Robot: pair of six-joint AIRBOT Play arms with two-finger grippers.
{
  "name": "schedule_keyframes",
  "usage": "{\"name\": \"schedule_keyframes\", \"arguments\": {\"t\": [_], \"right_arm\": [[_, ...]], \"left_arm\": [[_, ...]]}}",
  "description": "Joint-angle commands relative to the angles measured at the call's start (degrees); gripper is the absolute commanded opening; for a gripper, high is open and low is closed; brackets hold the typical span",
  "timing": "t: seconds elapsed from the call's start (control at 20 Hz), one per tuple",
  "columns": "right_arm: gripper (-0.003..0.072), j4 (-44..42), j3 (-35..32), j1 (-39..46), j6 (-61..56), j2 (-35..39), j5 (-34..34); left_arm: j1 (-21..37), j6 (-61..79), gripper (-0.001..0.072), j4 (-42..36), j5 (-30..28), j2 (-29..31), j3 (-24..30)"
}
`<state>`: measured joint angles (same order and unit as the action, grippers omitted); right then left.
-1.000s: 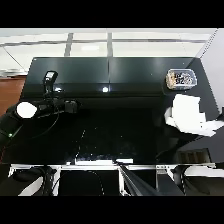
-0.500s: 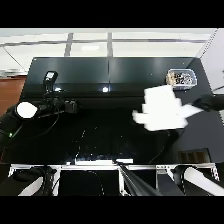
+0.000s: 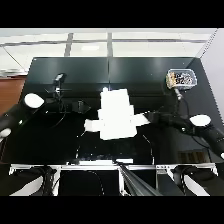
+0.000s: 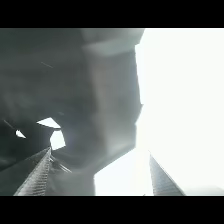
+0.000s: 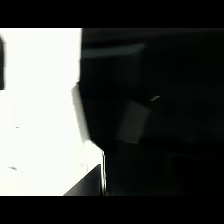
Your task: Fold the box and place the chain.
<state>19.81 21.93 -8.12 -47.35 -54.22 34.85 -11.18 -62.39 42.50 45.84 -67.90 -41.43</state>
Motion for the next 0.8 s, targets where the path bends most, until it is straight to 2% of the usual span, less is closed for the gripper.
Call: {"name": "schedule_keyframes", "arguments": {"t": [0.0, 0.15, 0.35, 0.45, 0.5, 0.55, 0.6, 0.7, 0.75], "right_arm": [[0.0013, -2.08, -2.08, -9.92, -1.75, 0.46, -10.12], [0.0013, -2.27, -2.08, -11.5, -2.14, 0.46, -10.08], [0.0013, -2.27, -2.08, -11.65, -3.04, 0.46, -9.53], [0.0013, -2.27, -2.08, -11.78, -3.04, 0.46, -9.2], [0.0013, -2.25, -2.08, -11.78, -3.04, 0.46, -9.2], [0.0013, -2.25, -2.08, -11.78, -3.04, 0.46, -9.2], [0.0013, -2.25, -2.08, -11.76, -3.04, 0.46, -9.25], [0.0013, -2.21, -2.08, -11.76, -3.02, 0.46, -9.22], [0.0013, -2.21, -2.08, -11.78, -3.02, 0.46, -9.22]], "left_arm": [[1.64, 8.13, 0.0694, -14.99, 14.56, -12.85, -6.91], [1.14, 7.08, 0.0694, -13.62, 20.7, -21.22, -11.61], [-0.13, 14.88, 0.0674, -17.2, 28.57, -26.43, -13.86], [-1.05, 16.11, 0.0598, -14.47, 32.68, -29.4, -17.38], [-1.7, 16.09, 0.0585, -11.13, 35.06, -31.06, -19.87], [-2.49, 15.96, 0.0505, -7.93, 37.42, -32.65, -22.38], [-3.45, 15.72, 0.0484, -4.96, 39.23, -33.9, -24.59], [-5.14, 15.82, 0.0368, -1.75, 40.68, -35.54, -28.02], [-5.53, 16.06, 0.0351, -1.57, 41.62, -36.46, -29.59]]}}
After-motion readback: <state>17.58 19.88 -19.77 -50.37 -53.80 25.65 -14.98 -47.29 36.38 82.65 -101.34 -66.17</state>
